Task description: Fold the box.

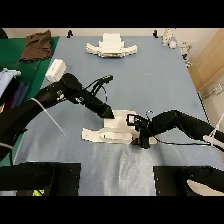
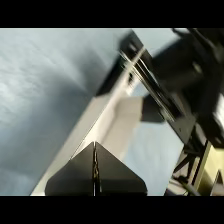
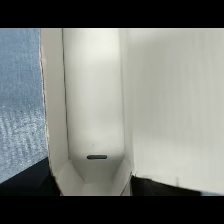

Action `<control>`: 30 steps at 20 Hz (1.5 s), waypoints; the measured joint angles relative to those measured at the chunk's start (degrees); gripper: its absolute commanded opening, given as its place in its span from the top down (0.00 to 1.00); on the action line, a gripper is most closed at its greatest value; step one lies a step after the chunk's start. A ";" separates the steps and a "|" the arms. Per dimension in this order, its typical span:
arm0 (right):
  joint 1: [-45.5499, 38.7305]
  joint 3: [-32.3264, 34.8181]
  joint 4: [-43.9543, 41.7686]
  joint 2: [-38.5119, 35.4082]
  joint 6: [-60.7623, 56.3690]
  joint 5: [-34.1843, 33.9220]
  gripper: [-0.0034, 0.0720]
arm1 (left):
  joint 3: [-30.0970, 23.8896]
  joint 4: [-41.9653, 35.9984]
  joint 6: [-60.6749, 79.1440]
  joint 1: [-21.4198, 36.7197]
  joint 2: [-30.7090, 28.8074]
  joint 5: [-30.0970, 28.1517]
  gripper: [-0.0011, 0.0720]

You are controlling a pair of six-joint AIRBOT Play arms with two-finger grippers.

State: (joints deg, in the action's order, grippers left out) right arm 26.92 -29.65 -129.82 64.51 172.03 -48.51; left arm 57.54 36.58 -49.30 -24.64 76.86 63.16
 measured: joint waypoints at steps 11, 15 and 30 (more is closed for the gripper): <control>-0.02 0.00 0.17 0.00 0.00 0.00 0.23 | 1.40 3.39 -8.33 0.15 10.40 0.17 0.96; -0.02 0.00 0.17 0.00 -0.02 0.00 0.23 | 1.86 3.72 -7.10 0.11 10.43 -0.07 0.96; -0.02 0.00 0.17 0.00 0.02 0.00 0.23 | -3.28 19.47 0.72 -8.55 -19.67 6.10 0.97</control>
